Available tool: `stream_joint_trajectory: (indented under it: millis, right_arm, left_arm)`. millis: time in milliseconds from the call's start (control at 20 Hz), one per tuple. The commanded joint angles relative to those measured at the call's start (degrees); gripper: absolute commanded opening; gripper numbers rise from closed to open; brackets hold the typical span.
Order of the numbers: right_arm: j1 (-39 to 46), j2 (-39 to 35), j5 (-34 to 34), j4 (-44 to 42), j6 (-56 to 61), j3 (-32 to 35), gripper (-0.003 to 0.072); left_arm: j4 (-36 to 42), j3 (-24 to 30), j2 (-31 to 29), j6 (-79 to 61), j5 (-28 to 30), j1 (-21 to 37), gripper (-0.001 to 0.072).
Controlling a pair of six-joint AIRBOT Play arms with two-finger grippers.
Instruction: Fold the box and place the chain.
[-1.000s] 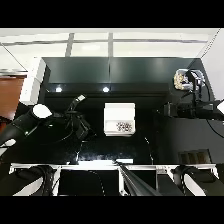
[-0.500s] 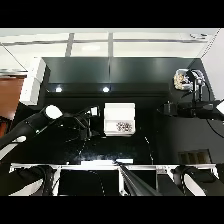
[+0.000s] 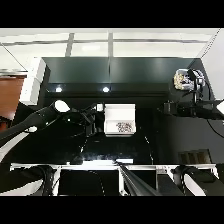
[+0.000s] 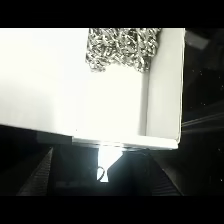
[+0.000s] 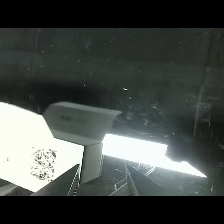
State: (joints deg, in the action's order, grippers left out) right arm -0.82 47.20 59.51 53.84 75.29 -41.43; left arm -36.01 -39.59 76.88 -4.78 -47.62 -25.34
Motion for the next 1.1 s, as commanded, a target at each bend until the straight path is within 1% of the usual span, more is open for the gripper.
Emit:
stream_joint_trajectory:
  millis: [0,200,350,450,800,950,1000,1050]
  right_arm:
    - [0.0,0.0,0.0,0.0,0.0,0.0,0.0352]
    - [0.0,0.0,0.0,0.0,0.0,0.0,0.0352]
    - [0.0,0.0,-0.3,0.0,0.0,0.0,0.0352]
    - [0.0,0.0,-0.5,0.0,0.0,0.0,0.0352]
    - [0.0,0.0,-0.5,0.0,0.0,0.0,0.0352]
    - [0.0,0.0,-0.6,0.0,0.0,0.0,0.0352]
    - [0.0,0.0,-0.8,0.0,0.0,0.0,0.0352]
    - [0.0,0.0,-0.9,0.0,0.0,0.1,0.0352]
  left_arm:
    - [-2.8,-0.5,0.7,-0.2,-1.1,-0.4,0.0711]
    - [-2.4,-0.5,0.7,-0.2,-0.7,-1.1,0.0711]
    - [-2.3,-0.5,0.7,-0.2,-0.3,-2.7,0.0711]
    - [-2.3,-0.5,0.7,-0.2,1.3,-3.8,0.0711]
    - [-2.3,-0.6,0.7,-0.2,2.3,-4.0,0.0711]
    - [-1.6,-0.6,0.7,-0.2,2.6,-5.0,0.0709]
    - [-1.1,-0.6,0.7,-0.3,2.7,-5.4,0.0699]
    - [-1.0,-0.6,0.7,-0.3,3.1,-6.0,0.0658]
